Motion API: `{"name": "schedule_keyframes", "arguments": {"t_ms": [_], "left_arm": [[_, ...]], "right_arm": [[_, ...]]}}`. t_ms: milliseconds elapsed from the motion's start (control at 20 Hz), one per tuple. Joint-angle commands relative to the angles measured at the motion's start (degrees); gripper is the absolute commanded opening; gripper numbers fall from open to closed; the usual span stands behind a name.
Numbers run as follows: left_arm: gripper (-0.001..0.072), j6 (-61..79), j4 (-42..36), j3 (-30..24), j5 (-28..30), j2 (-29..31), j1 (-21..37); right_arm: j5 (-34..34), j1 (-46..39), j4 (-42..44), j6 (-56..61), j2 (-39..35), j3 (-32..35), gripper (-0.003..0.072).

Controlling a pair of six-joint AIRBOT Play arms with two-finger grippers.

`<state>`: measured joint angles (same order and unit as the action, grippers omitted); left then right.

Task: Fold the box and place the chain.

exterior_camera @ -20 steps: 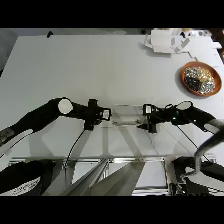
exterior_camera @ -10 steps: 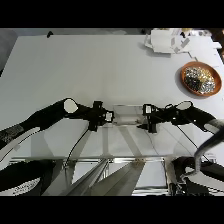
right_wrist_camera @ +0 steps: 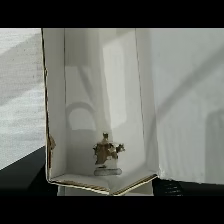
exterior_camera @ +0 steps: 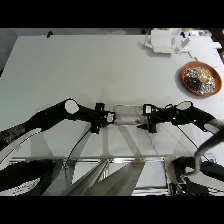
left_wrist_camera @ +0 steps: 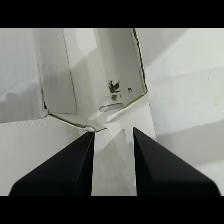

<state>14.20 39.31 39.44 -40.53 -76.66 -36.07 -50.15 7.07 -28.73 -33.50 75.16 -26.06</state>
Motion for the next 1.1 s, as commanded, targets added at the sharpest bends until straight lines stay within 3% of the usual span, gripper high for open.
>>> {"name": "schedule_keyframes", "arguments": {"t_ms": [0, 200, 250, 750, 900, 1000, 1050], "left_arm": [[0.0243, -0.04, -2.51, 0.00, 0.26, -0.42, -0.09], [0.0231, -0.02, -4.90, 0.02, 2.45, -1.84, -0.48], [0.0196, 0.00, -5.88, 0.02, 2.73, -1.97, -0.48], [0.0193, 0.00, -11.93, 0.02, 6.51, -4.31, -3.41], [0.0238, -0.04, -13.42, 0.02, 6.45, -4.61, -3.67], [0.0350, -0.07, -13.62, 0.02, 6.47, -4.61, -3.67], [0.0355, -0.04, -13.62, 0.02, 6.47, -4.61, -3.67]], "right_arm": [[0.00, 0.00, 0.00, 0.00, -0.04, -0.02, 0.0410], [0.00, 0.00, 0.00, 0.00, -0.04, -0.02, 0.0410], [0.00, 0.00, 0.00, 0.00, -0.02, -0.02, 0.0410], [0.00, 0.00, 0.00, 0.00, -0.04, -0.02, 0.0410], [0.00, 0.00, 0.00, 0.00, -0.04, -0.02, 0.0410], [0.00, 0.00, 0.00, 0.00, -0.04, -0.02, 0.0410], [0.00, 0.00, 0.00, 0.00, -0.04, -0.02, 0.0410]]}}
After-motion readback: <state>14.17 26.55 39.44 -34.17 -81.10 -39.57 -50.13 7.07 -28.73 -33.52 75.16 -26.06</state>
